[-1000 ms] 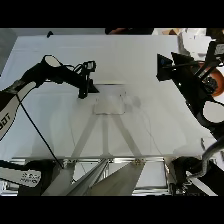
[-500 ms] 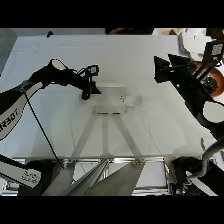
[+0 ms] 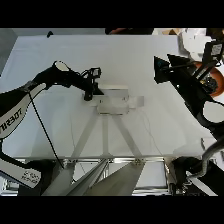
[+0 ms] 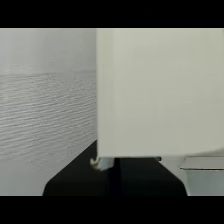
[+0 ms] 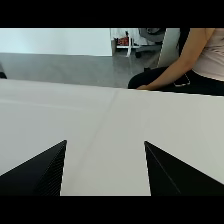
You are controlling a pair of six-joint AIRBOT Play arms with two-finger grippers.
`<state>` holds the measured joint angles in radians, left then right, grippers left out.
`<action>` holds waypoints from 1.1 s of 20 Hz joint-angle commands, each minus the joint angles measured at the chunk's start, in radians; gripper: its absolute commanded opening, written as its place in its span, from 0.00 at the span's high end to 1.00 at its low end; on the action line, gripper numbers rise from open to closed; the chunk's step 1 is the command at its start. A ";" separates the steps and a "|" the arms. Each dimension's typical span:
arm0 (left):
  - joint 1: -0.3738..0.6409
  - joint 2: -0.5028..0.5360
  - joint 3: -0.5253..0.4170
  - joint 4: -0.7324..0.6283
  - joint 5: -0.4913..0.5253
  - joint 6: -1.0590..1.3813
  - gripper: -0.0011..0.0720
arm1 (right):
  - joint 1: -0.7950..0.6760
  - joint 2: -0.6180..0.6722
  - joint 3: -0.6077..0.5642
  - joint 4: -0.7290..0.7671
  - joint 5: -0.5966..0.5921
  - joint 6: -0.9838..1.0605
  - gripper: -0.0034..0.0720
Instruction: Fold the box and place the chain.
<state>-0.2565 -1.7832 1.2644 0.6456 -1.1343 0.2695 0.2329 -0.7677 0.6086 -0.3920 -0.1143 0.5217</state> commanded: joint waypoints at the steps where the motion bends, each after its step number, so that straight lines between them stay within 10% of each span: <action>1: -0.001 -0.019 0.000 -0.002 0.001 0.003 0.98 | 0.000 0.001 0.001 0.000 0.000 0.000 0.24; 13: -0.001 -0.024 0.000 -0.002 0.001 0.003 0.97 | 0.000 0.016 0.002 -0.001 0.034 0.000 0.24; 22: -0.001 -0.024 0.000 -0.002 0.001 0.003 0.97 | 0.000 0.156 0.072 -0.339 0.642 -0.006 0.04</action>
<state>-0.2565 -1.8065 1.2644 0.6434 -1.1339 0.2726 0.2329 -0.6426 0.6689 -0.5926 0.2836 0.5152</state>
